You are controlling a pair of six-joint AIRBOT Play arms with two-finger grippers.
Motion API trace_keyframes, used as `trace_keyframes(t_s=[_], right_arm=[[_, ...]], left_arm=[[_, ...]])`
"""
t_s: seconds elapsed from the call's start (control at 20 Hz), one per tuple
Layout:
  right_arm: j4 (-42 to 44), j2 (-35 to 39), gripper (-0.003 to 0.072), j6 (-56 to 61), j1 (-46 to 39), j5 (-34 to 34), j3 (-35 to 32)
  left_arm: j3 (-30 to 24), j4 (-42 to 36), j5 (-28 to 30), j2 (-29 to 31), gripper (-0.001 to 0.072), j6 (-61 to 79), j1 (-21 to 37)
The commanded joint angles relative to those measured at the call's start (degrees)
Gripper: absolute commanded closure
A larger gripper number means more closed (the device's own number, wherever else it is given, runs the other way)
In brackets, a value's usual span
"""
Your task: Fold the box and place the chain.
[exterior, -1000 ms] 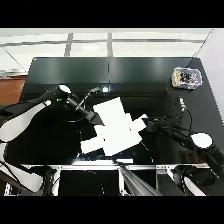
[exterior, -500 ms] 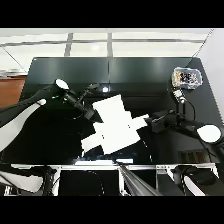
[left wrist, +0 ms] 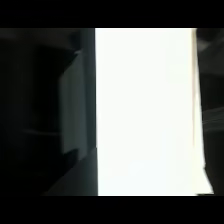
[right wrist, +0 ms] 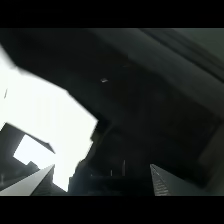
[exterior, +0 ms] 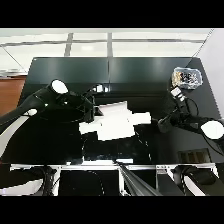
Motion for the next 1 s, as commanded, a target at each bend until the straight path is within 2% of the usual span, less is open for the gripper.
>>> trace_keyframes(t_s=[0.0, 0.05, 0.1, 0.2, 0.5, 0.7, 0.95], right_arm=[[1.2, -1.8, 0.0010, -9.9, 4.5, -2.6, -1.4], [1.2, -2.3, 0.0008, -12.2, 6.6, -4.9, -1.6], [1.3, -3.1, -0.0029, -14.1, 9.0, -7.1, -1.7], [3.5, -5.8, -0.0028, -16.1, 12.2, -9.3, -1.7], [14.5, -15.9, -0.0019, -44.6, 16.9, -6.5, -1.7], [22.2, -19.9, -0.0019, -54.2, 17.0, -6.0, -1.7], [26.0, -22.3, -0.0019, -58.2, 17.0, -7.1, -1.7]], left_arm=[[-0.2, 4.7, 4.8, -0.9, 0.0687, 2.9, -1.7], [-0.2, 5.6, 4.3, -1.5, 0.0686, 2.9, -2.0], [-0.2, 6.1, 4.1, -2.0, 0.0686, 2.9, -2.4], [-0.2, 6.0, 4.3, -2.3, 0.0686, 2.8, -2.8], [-0.2, 5.9, 4.4, -2.3, 0.0686, 2.8, -2.9], [-0.2, 5.9, 4.4, -2.3, 0.0685, 2.8, -2.9], [-0.2, 5.9, 4.4, -2.3, 0.0685, 2.8, -2.9]])
